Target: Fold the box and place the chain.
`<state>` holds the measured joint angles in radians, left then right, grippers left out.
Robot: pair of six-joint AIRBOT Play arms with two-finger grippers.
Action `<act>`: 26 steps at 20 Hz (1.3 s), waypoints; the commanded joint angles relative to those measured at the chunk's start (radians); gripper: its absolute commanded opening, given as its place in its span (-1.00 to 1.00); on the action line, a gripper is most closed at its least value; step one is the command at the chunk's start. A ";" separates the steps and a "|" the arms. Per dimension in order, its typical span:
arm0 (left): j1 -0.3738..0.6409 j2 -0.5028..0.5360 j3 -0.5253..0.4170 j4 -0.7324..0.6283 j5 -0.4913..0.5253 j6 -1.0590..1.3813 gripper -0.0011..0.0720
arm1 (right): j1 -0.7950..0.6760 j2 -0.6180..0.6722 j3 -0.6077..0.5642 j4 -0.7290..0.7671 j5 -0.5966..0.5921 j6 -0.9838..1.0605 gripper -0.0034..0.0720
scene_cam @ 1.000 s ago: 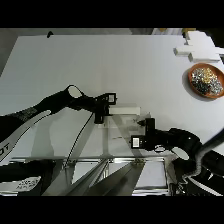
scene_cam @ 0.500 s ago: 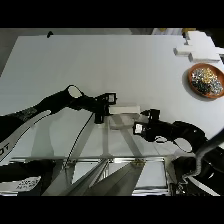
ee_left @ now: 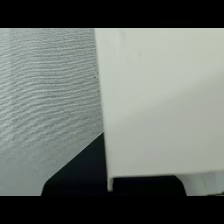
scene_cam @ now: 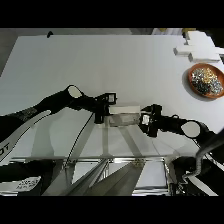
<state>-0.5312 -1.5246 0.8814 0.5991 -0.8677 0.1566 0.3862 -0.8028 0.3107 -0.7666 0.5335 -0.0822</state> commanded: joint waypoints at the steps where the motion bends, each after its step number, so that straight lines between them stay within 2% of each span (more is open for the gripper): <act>1: 0.000 0.000 0.000 0.000 0.000 0.000 -0.94 | -0.079 -0.055 0.001 0.259 0.077 -0.288 0.93; 6: 0.000 0.000 0.000 0.000 0.000 0.000 -0.94 | -0.177 -0.110 0.001 0.277 0.186 -0.310 0.85; 9: 0.000 0.000 0.000 0.000 0.000 0.001 -0.94 | -0.205 -0.163 0.006 0.347 0.238 -0.426 0.85; 14: 0.000 0.000 0.000 0.000 0.000 0.000 -0.94 | -0.267 -0.296 0.084 0.356 0.349 -0.476 0.85; 19: 0.000 0.000 0.000 0.000 0.000 0.000 -0.94 | -0.268 -0.399 0.118 0.358 0.370 -0.510 0.84; 26: 0.000 0.000 0.000 0.000 0.000 0.000 -0.94 | -0.262 -0.462 0.125 0.405 0.383 -0.557 0.79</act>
